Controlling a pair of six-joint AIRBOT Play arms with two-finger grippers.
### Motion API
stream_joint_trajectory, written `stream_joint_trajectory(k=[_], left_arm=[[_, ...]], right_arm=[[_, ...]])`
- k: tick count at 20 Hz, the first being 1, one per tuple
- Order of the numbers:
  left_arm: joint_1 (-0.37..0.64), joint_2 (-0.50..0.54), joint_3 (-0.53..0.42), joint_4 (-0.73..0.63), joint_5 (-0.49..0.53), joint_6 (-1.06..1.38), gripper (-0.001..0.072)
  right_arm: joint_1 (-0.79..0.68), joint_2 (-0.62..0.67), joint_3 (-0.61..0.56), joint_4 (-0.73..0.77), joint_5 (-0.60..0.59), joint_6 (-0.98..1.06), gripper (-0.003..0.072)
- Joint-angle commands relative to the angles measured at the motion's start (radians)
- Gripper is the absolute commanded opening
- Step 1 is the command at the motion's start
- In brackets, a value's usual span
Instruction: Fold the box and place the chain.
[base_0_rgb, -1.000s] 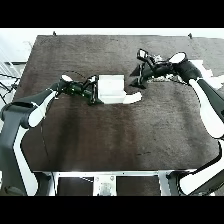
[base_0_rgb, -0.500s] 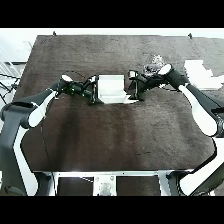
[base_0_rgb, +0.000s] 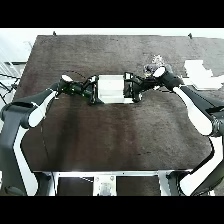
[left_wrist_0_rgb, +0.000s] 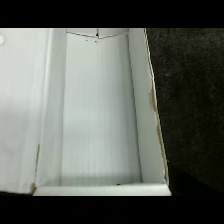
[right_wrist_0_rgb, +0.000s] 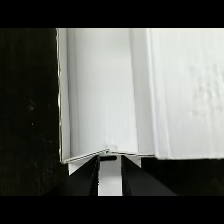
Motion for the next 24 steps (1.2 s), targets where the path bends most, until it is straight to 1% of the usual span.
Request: stream_joint_trajectory(k=[1, 7, 8, 9, 10, 11, 12, 14, 15, 16, 17, 18, 19, 22, 24], left_arm=[[0.001, -0.001, 0.000, 0.000, 0.000, 0.000, 0.0474], [0.001, 0.000, 0.000, 0.000, 0.000, 0.000, 0.0474], [0.001, -0.001, 0.000, 0.000, 0.000, 0.000, 0.0474], [0.001, -0.001, 0.000, 0.000, 0.000, 0.000, 0.0474], [0.001, 0.000, 0.000, 0.000, 0.000, 0.000, 0.0473], [0.001, 0.000, 0.000, 0.000, 0.000, 0.000, 0.0474], [0.001, -0.001, 0.000, 0.000, 0.000, 0.000, 0.0474], [0.001, 0.000, 0.000, 0.000, 0.000, 0.000, 0.0474], [0.001, 0.000, 0.000, 0.000, 0.000, 0.000, 0.0473], [0.001, 0.000, 0.000, 0.000, 0.000, 0.000, 0.0473], [0.001, 0.000, 0.000, 0.000, 0.000, 0.000, 0.0474], [0.001, -0.001, 0.000, 0.000, 0.000, 0.000, 0.0473], [0.001, 0.000, 0.000, 0.000, 0.000, 0.000, 0.0473], [0.001, 0.000, 0.000, 0.000, 0.000, 0.000, 0.0473], [0.001, 0.000, 0.000, 0.000, 0.000, 0.000, 0.0474]], right_arm=[[0.015, -0.006, 0.000, 0.057, -0.002, -0.001, 0.0173], [0.024, -0.032, 0.000, 0.084, -0.005, -0.019, 0.0170], [0.024, -0.032, 0.000, 0.084, -0.004, -0.019, 0.0205], [0.024, -0.032, 0.000, 0.084, -0.004, -0.019, 0.0336], [0.024, -0.032, 0.000, 0.084, -0.004, -0.019, 0.0507], [0.024, -0.032, 0.000, 0.083, -0.004, -0.019, 0.0559], [0.022, -0.032, 0.000, 0.081, -0.004, -0.019, 0.0573], [0.015, -0.032, 0.000, 0.079, -0.004, -0.018, 0.0573], [0.010, -0.032, 0.000, 0.076, -0.002, -0.015, 0.0547], [0.003, -0.031, 0.000, 0.068, 0.006, -0.008, 0.0264], [-0.006, -0.027, 0.000, 0.059, 0.028, -0.006, 0.0097], [-0.017, -0.022, 0.000, 0.053, 0.041, 0.039, 0.0036], [-0.029, -0.012, 0.000, 0.044, 0.053, 0.092, 0.0013], [-0.072, 0.053, 0.000, 0.040, 0.112, 0.197, 0.0011], [-0.104, 0.123, 0.000, 0.067, 0.111, 0.268, 0.0010]])
